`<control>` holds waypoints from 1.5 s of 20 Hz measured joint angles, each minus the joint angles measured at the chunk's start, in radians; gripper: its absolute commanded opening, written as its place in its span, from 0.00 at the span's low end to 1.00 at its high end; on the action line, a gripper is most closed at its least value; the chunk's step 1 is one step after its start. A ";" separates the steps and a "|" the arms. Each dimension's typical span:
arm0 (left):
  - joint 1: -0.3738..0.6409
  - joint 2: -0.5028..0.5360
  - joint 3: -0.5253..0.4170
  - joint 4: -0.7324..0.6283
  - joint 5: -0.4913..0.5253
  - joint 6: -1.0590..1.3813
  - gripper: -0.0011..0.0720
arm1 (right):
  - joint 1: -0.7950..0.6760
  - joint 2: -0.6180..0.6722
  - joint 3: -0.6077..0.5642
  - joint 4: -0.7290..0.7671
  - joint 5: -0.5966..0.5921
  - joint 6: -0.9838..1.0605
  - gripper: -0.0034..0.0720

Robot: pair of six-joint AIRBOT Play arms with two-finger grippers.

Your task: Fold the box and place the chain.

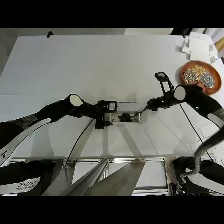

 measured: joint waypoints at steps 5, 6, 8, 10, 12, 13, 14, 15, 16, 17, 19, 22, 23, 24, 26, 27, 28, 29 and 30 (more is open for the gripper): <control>0.000 0.000 0.000 0.000 0.000 0.000 0.03 | 0.007 -0.018 0.000 -0.005 -0.047 0.022 0.49; 0.000 0.000 0.000 0.000 0.000 0.000 0.03 | 0.008 -0.021 0.000 -0.008 -0.056 0.026 0.48; 0.000 0.000 0.000 0.000 0.000 0.000 0.03 | 0.008 -0.030 0.000 -0.014 -0.058 0.037 0.47; 0.000 0.000 0.000 0.000 0.000 0.000 0.03 | 0.008 -0.042 0.000 -0.023 -0.061 0.041 0.47; 0.000 0.000 0.000 0.000 0.000 0.000 0.03 | 0.011 -0.053 0.001 -0.032 -0.062 0.045 0.37; 0.000 0.000 0.000 0.000 0.000 0.000 0.03 | 0.013 -0.060 0.001 -0.035 -0.059 0.049 0.33; 0.000 0.000 0.000 0.000 0.000 0.000 0.03 | 0.016 -0.065 0.001 -0.042 -0.052 0.052 0.21; 0.000 0.000 0.000 0.000 0.000 0.000 0.03 | 0.016 -0.069 0.000 -0.048 -0.050 0.056 0.12; 0.000 0.000 0.000 0.000 0.000 0.000 0.03 | 0.018 -0.071 0.001 -0.047 -0.048 0.060 0.09; 0.000 0.000 0.000 0.000 0.000 0.000 0.03 | 0.020 -0.072 0.001 -0.049 -0.045 0.061 0.07; 0.000 0.000 0.000 0.000 0.000 0.000 0.03 | 0.024 -0.070 0.000 -0.052 -0.044 0.063 0.06; 0.000 0.000 0.000 0.000 0.000 0.000 0.03 | 0.027 -0.025 -0.004 -0.046 -0.014 0.058 0.06; 0.000 0.000 0.000 0.000 0.000 0.000 0.03 | 0.029 0.008 -0.003 -0.042 -0.021 0.050 0.06; 0.000 0.000 0.000 0.000 0.000 0.000 0.03 | 0.027 0.043 -0.001 -0.048 -0.026 0.049 0.06; 0.000 0.000 0.000 0.000 0.000 0.000 0.03 | 0.027 0.129 -0.002 -0.051 0.029 0.044 0.06; 0.000 0.000 0.000 0.000 0.000 0.000 0.03 | 0.029 0.179 -0.002 -0.048 0.040 0.040 0.06; 0.000 0.000 0.000 0.000 0.000 0.000 0.03 | 0.028 0.225 -0.002 -0.051 0.069 0.035 0.06; 0.000 0.000 0.000 0.000 0.000 0.000 0.03 | 0.027 0.276 -0.002 -0.051 0.092 0.028 0.06; 0.000 0.000 0.000 0.000 0.000 0.000 0.03 | 0.027 0.326 -0.002 -0.042 0.110 0.019 0.06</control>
